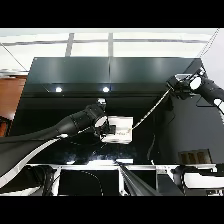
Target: Fold the box and place the chain.
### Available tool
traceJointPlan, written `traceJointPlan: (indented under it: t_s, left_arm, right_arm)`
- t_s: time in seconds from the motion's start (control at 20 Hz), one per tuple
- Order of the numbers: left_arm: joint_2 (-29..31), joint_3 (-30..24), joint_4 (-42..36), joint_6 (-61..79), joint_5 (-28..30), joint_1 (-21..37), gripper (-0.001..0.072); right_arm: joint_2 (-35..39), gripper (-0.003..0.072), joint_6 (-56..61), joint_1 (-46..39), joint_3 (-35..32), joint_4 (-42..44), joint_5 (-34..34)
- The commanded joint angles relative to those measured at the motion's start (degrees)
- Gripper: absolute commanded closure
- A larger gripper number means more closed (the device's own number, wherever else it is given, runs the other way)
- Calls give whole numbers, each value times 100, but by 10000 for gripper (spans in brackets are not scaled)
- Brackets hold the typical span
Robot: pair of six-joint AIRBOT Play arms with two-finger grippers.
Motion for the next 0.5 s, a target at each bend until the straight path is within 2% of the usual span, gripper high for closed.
traceJointPlan:
  t_s: [0.0,0.05,0.1,0.15,0.2,0.35,0.45]
  left_arm:
    - [-2,0,2,4,4,-2,676]
    - [-2,0,4,2,4,-2,676]
    - [-2,0,4,2,4,-2,676]
    - [-2,0,4,2,4,-2,677]
    - [-2,0,2,4,4,-2,676]
    - [-2,0,2,4,2,-2,676]
    - [-2,0,2,2,2,-2,677]
  right_arm:
    - [-107,145,83,87,13,-70,-114]
    - [-118,278,83,116,13,-57,-122]
    - [-116,509,81,133,13,-55,-109]
    - [-116,614,79,166,13,-57,-105]
    - [-114,661,79,184,13,-50,-87]
    - [-59,662,63,210,15,-61,157]
    - [103,662,-372,210,15,-76,407]
